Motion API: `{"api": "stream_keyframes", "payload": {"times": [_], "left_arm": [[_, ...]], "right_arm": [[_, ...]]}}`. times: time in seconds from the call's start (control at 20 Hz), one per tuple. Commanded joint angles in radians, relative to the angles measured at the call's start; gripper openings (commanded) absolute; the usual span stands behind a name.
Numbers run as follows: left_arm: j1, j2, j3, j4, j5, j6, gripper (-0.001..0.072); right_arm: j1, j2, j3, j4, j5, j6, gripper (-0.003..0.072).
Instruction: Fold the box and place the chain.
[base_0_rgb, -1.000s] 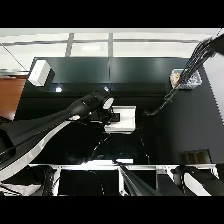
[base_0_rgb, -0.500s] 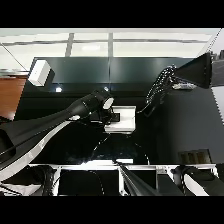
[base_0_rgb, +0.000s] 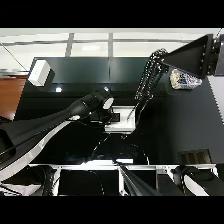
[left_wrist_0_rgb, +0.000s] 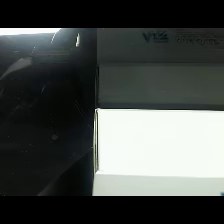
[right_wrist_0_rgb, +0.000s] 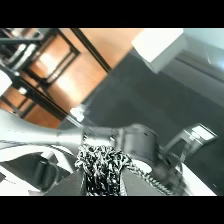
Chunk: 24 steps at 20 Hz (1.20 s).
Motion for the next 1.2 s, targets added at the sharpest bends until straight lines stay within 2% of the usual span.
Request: {"api": "stream_keyframes", "payload": {"times": [0.0, 0.35, 0.55, 0.65, 0.9, 1.15], "left_arm": [[0.000, 0.000, 0.001, 0.000, 0.001, 0.000, 0.0029], [0.000, 0.000, 0.001, 0.000, 0.000, 0.000, 0.0029], [0.000, 0.000, 0.001, 0.000, 0.000, 0.000, 0.0029], [0.000, 0.000, 0.001, 0.000, 0.000, 0.000, 0.0029], [0.000, 0.000, 0.001, 0.000, 0.000, 0.000, 0.0029], [0.000, 0.000, 0.001, 0.000, 0.000, 0.000, 0.0029]], "right_arm": [[0.053, -0.011, 0.000, 0.008, -0.047, -0.002, 0.0014], [0.113, -0.036, -0.005, -0.121, -0.029, 0.017, 0.0014], [0.113, -0.036, -0.031, -0.222, 0.026, 0.043, 0.0014], [0.113, -0.036, -0.087, -0.257, 0.029, 0.053, 0.0014], [0.113, -0.036, -0.288, -0.233, -0.037, 0.052, 0.0014], [0.153, -0.037, -0.508, -0.216, -0.176, 0.051, 0.0014]]}}
